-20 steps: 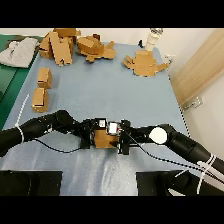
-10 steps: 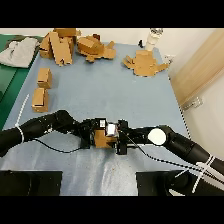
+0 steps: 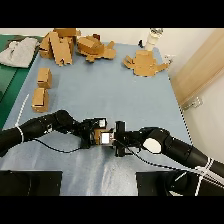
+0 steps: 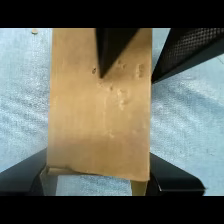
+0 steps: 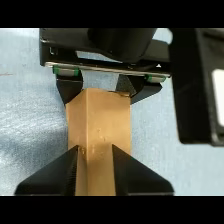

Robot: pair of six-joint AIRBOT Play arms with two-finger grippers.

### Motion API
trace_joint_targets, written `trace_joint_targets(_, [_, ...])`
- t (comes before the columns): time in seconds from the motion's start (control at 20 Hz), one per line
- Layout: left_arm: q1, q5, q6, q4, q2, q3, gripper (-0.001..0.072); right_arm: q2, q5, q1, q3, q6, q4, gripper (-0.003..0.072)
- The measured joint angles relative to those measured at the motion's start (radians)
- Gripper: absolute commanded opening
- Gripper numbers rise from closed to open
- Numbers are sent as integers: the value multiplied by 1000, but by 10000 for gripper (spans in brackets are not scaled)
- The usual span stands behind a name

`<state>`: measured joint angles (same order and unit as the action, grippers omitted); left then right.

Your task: Fold the box.

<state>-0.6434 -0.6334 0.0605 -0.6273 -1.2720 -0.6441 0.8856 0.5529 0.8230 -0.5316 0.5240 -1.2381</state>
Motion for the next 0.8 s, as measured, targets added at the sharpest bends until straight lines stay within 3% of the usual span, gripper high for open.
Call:
trace_joint_targets(0.1, [1, 1, 0, 0, 0, 0, 402, -1, -10, 6, 0, 21, -35, 156])
trace_joint_targets(0.8, [1, -2, 2, -1, 0, 0, 402, 0, -19, 13, -57, 53, -87, 155])
